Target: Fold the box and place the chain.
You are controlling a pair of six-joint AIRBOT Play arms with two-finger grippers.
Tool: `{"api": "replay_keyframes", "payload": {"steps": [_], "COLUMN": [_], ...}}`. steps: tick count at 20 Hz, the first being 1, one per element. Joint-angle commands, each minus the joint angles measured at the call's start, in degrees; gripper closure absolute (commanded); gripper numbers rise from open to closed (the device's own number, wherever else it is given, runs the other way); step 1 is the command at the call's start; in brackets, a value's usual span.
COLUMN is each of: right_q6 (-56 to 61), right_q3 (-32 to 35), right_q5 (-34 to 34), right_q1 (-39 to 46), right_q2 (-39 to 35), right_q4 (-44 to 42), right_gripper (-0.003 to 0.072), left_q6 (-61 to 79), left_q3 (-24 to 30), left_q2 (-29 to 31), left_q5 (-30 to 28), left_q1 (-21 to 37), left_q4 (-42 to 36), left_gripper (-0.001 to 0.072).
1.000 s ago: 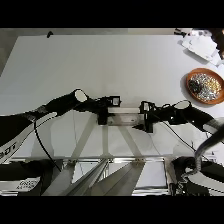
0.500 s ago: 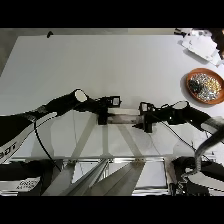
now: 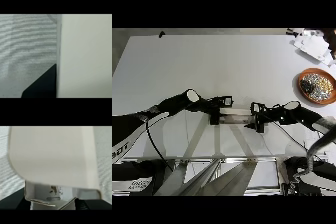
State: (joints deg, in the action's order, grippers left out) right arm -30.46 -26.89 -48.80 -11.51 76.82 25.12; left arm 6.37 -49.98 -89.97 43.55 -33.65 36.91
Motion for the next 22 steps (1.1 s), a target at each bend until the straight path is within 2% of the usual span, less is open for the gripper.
{"api": "replay_keyframes", "payload": {"steps": [1, 22], "right_q6": [0.0, 0.0], "right_q3": [0.02, 0.02], "right_q5": [0.7, 1.25], "right_q1": [-0.04, -0.04], "right_q2": [0.04, 0.04], "right_q4": [0.61, 0.55], "right_gripper": [0.0394, 0.0383], "left_q6": [0.0, 0.0], "left_q3": [-0.02, -0.04], "left_q2": [0.04, 0.04], "left_q5": [-0.02, 0.0], "left_q1": [-0.02, -0.02], "left_q4": [0.0, 0.0], "left_gripper": [0.0696, 0.0696]}}
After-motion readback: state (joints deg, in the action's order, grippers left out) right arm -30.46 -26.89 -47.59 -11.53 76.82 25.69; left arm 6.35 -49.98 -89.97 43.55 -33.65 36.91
